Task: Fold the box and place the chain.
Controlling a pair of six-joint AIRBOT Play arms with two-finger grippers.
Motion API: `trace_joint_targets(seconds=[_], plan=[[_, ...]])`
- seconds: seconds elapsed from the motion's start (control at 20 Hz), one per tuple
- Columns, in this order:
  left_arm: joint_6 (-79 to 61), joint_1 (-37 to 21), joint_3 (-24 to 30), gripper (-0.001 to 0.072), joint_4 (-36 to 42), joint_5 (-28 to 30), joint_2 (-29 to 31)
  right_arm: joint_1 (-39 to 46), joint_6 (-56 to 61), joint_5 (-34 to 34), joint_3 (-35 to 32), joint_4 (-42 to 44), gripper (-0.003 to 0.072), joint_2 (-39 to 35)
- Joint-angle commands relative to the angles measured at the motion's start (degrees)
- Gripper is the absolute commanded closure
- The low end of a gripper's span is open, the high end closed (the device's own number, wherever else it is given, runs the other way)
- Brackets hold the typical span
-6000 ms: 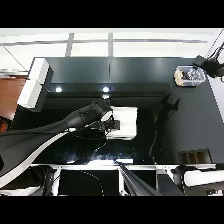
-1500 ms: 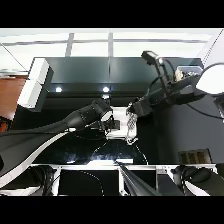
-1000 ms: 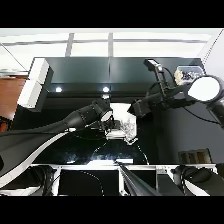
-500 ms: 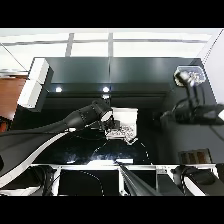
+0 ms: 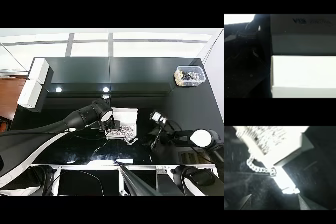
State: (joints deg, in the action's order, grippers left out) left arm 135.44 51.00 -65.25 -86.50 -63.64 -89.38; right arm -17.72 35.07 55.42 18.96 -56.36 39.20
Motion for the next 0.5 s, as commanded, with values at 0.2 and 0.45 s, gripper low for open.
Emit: trace_joint_targets(seconds=[0.2,0.45], plan=[[0.0,0.0,0.0,0.068,0.0,-0.1,0.0,-4.0,-29.4,-7.1,-1.6,8.6,0.0147,8.6],[0.0,0.0,0.0,0.068,0.0,-0.1,0.0,-4.0,-36.4,-10.5,-1.6,13.3,0.015,12.8]])
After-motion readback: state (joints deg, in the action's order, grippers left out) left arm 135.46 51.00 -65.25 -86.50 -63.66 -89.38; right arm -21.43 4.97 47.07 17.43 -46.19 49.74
